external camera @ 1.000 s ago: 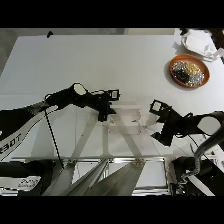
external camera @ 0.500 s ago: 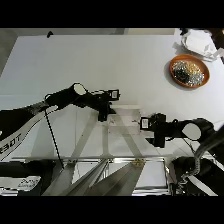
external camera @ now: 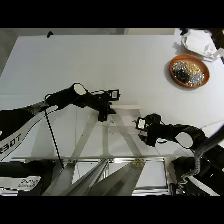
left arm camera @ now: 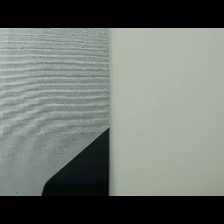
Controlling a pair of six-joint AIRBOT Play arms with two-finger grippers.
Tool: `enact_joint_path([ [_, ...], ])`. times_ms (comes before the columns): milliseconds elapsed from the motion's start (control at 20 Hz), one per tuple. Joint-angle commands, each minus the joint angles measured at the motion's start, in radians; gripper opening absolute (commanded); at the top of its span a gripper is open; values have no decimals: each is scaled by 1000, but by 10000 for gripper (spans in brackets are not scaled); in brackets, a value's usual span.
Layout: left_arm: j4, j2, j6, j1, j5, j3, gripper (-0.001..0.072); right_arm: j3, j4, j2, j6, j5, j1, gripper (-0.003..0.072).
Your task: Fold the box and place the chain.
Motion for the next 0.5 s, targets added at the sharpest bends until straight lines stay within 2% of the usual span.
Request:
enact_joint_path([
  [0,0,-1,0,0,0,0,12,-3,27,-31,9,-51,6,694],
  [250,0,-1,0,0,0,0,12,-3,21,-50,-14,-124,5,694],
  [450,0,-1,0,0,0,0,12,-3,40,-50,-101,-107,4,694],
])
